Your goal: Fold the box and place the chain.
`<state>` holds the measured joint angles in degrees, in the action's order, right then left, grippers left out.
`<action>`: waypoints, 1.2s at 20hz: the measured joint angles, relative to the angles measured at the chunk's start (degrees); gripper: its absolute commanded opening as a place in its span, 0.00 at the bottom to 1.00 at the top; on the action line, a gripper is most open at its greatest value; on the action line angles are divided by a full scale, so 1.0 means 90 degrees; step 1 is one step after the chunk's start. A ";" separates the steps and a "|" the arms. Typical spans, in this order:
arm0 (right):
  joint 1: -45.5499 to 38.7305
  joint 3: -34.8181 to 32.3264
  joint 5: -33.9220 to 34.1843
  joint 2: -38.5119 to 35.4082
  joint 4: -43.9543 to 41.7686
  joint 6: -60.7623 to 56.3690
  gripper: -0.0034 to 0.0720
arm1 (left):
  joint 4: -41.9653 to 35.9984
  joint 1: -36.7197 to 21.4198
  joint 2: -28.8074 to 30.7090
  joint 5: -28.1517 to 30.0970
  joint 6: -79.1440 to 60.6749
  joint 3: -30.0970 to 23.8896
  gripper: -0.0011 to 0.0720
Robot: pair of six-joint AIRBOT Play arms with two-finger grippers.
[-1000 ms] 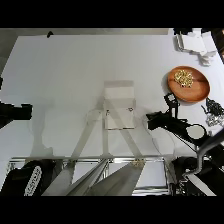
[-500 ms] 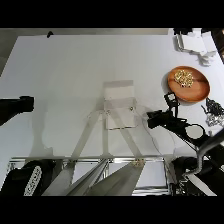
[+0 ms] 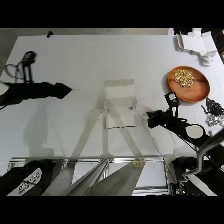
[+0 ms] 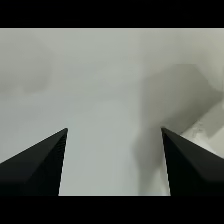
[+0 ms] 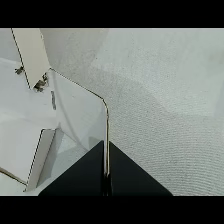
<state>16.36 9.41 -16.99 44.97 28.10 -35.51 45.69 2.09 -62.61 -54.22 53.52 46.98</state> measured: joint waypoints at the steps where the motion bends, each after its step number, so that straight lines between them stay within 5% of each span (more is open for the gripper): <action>1: 0.0000 0.0000 0.0000 0.0000 -0.0002 0.0000 0.05 | -0.0117 0.0308 -0.0418 -0.0085 -0.0180 0.0294 0.90; 7: 0.0000 0.0000 0.0000 0.0000 -0.0007 0.0002 0.05 | -0.0474 0.1783 -0.2137 -0.0291 -0.1166 0.1445 0.92; 20: 0.0000 0.0000 0.0000 0.0000 -0.0010 0.0002 0.05 | -0.0988 0.2433 -0.2936 -0.0512 -0.2608 0.1685 0.87; 22: 0.0000 0.0000 0.0000 0.0000 -0.0010 0.0002 0.05 | -0.1008 0.2465 -0.3053 -0.0525 -0.2742 0.1685 0.80; 24: 0.0000 0.0000 -0.0002 0.0000 -0.0010 0.0002 0.05 | -0.1081 0.2487 -0.3169 -0.0546 -0.2926 0.1685 0.64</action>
<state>16.36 9.41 -17.02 44.97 28.01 -35.48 35.97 24.47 -91.13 -59.13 27.18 62.15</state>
